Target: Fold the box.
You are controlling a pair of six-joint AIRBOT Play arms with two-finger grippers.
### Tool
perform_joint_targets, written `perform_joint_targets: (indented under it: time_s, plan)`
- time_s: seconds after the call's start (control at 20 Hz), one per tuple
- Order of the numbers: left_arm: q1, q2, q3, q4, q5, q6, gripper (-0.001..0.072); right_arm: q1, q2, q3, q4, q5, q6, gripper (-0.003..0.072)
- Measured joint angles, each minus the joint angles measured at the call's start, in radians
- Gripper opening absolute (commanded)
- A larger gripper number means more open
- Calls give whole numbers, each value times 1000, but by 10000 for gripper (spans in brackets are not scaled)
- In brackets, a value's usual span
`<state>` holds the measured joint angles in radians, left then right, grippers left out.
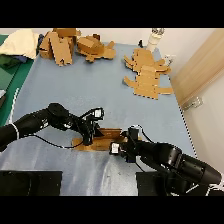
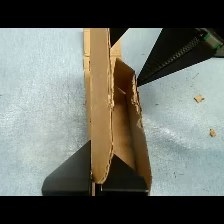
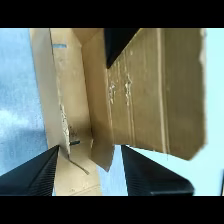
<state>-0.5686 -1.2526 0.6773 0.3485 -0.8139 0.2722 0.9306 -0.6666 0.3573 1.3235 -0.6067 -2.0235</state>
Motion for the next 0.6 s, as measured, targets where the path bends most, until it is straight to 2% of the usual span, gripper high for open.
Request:
perform_joint_targets:
  time_s: [0.3,0.6]
  plan:
    - [0,0,0,0,0,0,14,-35,-1,0,16,31,13,653]
    - [0,0,0,0,-2,0,14,-83,-36,0,171,53,-91,653]
